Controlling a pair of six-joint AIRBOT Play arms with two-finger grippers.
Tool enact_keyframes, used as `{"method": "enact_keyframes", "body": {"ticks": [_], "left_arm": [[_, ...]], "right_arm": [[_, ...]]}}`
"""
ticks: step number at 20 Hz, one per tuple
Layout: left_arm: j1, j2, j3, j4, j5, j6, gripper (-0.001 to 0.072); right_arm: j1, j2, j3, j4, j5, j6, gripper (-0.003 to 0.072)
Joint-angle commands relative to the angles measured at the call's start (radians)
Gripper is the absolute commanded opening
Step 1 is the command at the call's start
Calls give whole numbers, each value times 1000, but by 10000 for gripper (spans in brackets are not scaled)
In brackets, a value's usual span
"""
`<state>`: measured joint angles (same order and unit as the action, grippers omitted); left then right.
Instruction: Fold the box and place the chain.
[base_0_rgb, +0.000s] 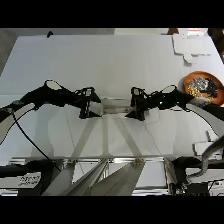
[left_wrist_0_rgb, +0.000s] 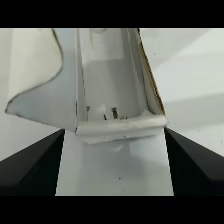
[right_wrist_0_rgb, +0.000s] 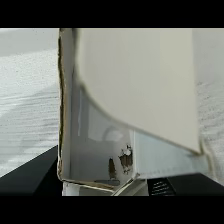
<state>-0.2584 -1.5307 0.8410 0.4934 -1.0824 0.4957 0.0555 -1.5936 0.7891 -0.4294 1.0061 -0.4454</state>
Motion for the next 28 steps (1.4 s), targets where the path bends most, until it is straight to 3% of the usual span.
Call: {"method": "enact_keyframes", "body": {"ticks": [1, 6, 12, 13, 15, 16, 28], "left_arm": [[-11, -21, 0, -66, 5, -3, 704], [-72, -93, 2, -48, 74, -64, 703], [-86, -92, 2, -51, 126, -97, 691], [-86, -92, 2, -51, 125, -97, 601], [-86, -92, 2, -50, 121, -96, 195], [-86, -92, 2, -50, 121, -97, 147], [-86, -92, 2, -51, 120, -97, 158]], "right_arm": [[0, 0, 0, 0, 0, 0, 399], [0, 0, 0, 0, 0, 0, 399], [0, 0, 0, 0, 0, 0, 399], [0, 0, 0, 0, 0, 0, 399], [0, 0, 0, 0, 0, 0, 399], [0, 0, 0, 0, 0, 0, 399], [0, 0, 0, 0, 0, 0, 399]]}}
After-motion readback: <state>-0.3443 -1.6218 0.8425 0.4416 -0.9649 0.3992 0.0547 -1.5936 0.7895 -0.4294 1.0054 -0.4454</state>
